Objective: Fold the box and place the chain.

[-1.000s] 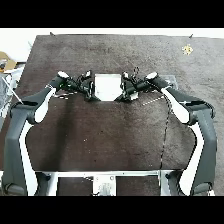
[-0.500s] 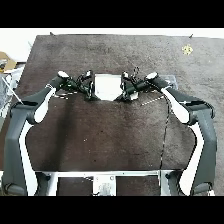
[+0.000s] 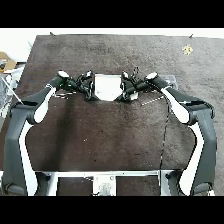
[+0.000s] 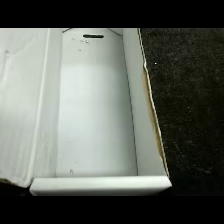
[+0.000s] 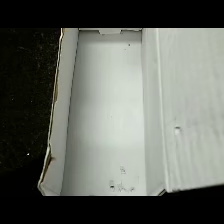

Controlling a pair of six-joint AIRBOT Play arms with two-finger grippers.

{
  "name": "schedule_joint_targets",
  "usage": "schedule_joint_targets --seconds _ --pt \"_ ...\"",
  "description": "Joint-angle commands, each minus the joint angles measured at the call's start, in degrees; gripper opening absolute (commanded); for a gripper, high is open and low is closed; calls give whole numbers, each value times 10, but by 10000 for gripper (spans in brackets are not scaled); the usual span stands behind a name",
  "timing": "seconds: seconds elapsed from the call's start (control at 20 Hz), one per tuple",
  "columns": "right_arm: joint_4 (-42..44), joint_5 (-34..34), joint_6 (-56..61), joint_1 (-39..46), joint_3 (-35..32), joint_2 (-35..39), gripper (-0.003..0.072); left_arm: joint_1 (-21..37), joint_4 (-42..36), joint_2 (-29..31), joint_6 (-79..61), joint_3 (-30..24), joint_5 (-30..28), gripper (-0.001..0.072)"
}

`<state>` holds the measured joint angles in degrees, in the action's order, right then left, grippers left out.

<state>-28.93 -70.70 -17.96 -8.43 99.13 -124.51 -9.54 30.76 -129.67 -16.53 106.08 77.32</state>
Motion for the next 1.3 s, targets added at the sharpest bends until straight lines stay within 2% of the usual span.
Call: schedule_joint_targets --seconds 0.0,0.9,0.95,1.0,1.25 --pt "0 0 0 0 0 0 387 1 3 0 0 0 1 415" --pt "7 -3 0 -2 0 0 389 1 3 0 0 0 1 415" --pt "6 -2 0 -2 0 2 496 1 3 -1 0 0 1 415" --pt "9 -1 0 -1 0 4 682 1 3 -1 0 0 1 415" --pt "-88 0 23 -1 0 44 689 1 3 0 0 0 0 416"
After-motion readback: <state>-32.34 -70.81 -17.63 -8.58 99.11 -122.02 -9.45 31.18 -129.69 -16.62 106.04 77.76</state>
